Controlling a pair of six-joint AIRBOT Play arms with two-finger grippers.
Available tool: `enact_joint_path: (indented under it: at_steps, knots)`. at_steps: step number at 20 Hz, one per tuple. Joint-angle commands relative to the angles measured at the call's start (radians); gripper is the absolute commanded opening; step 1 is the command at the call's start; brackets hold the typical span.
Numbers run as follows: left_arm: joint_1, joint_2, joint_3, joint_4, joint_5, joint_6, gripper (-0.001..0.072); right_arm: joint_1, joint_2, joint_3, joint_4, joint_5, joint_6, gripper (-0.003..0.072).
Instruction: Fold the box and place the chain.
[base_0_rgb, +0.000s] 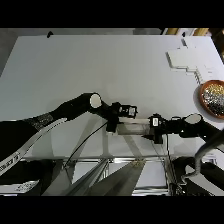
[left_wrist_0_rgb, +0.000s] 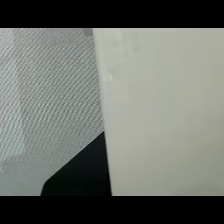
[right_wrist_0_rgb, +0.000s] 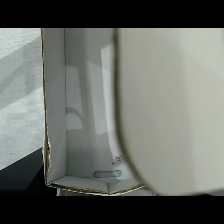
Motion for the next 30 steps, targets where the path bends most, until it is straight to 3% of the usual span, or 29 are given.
enact_joint_path:
  at_steps: [1, 18, 19, 24, 27, 30]
  knots:
    - [0.000, 0.001, 0.000, 0.000, 0.000, 0.000, 0.0012, 0.000, 0.001, 0.001, 0.003, 0.007, 0.000, 0.0340]
    - [0.000, 0.001, 0.000, 0.000, 0.005, 0.004, 0.0013, 0.000, 0.001, 0.001, 0.003, 0.006, 0.000, 0.0340]
    - [0.000, 0.001, 0.000, 0.000, 0.021, 0.005, 0.0032, -0.001, 0.001, 0.001, 0.003, 0.006, 0.000, 0.0340]
    - [0.012, 0.026, 0.000, 0.011, -0.001, 0.001, 0.0458, 0.000, 0.001, 0.001, 0.002, 0.006, 0.000, 0.0340]
    - [0.024, 0.072, 0.000, 0.039, -0.039, -0.034, 0.0463, -0.001, 0.001, 0.001, 0.002, 0.006, 0.000, 0.0340]
    - [0.043, 0.108, 0.000, 0.177, -0.094, -0.174, 0.0459, 0.000, 0.001, 0.001, 0.002, 0.006, 0.000, 0.0340]
